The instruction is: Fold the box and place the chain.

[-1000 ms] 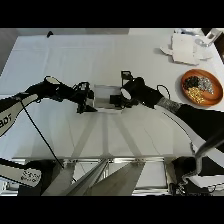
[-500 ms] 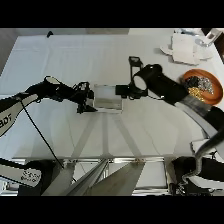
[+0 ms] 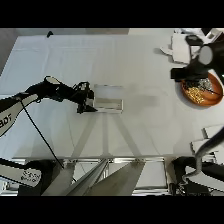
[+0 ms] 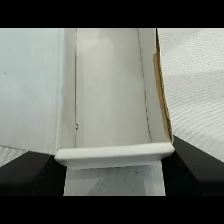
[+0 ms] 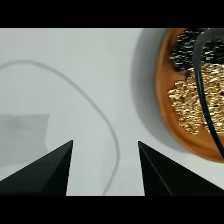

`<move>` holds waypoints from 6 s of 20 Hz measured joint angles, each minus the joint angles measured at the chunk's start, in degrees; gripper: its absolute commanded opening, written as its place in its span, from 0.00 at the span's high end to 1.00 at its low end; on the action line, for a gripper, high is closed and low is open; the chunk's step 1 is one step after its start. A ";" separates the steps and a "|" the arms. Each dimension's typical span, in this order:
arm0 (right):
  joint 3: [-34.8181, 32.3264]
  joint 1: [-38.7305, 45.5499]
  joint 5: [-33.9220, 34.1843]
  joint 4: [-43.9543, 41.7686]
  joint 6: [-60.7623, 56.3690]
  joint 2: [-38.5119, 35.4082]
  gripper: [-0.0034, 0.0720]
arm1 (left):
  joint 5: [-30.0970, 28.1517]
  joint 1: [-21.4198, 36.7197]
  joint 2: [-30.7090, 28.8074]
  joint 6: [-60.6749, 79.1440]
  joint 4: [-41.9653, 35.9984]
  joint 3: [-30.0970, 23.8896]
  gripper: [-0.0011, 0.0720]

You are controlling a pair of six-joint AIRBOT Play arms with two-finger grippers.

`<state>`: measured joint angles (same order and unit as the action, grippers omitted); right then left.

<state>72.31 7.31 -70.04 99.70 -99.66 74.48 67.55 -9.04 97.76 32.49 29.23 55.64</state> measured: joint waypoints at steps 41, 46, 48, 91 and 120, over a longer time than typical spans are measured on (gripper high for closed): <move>0.07 12.94 1.27 -2.47 13.38 0.72 0.95 | 0.00 0.00 0.00 0.02 -0.04 0.00 0.78; 0.07 2.47 -4.26 -2.67 13.35 -5.14 0.94 | 0.00 0.00 0.00 0.00 -0.02 0.00 0.78; 0.07 -2.54 -5.66 -3.37 13.27 -6.43 0.94 | 0.00 0.00 0.00 0.02 -0.02 0.00 0.78; 0.13 -37.44 16.39 -13.53 21.31 2.29 0.56 | 0.00 0.00 0.00 0.02 -0.04 0.00 0.78; -9.57 -19.21 15.93 -12.61 62.49 16.13 0.77 | -0.02 0.00 0.00 0.00 -0.02 0.00 0.78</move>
<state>62.74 -11.90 -54.11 87.09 -37.17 90.61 67.53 -9.04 97.76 32.49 29.21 55.64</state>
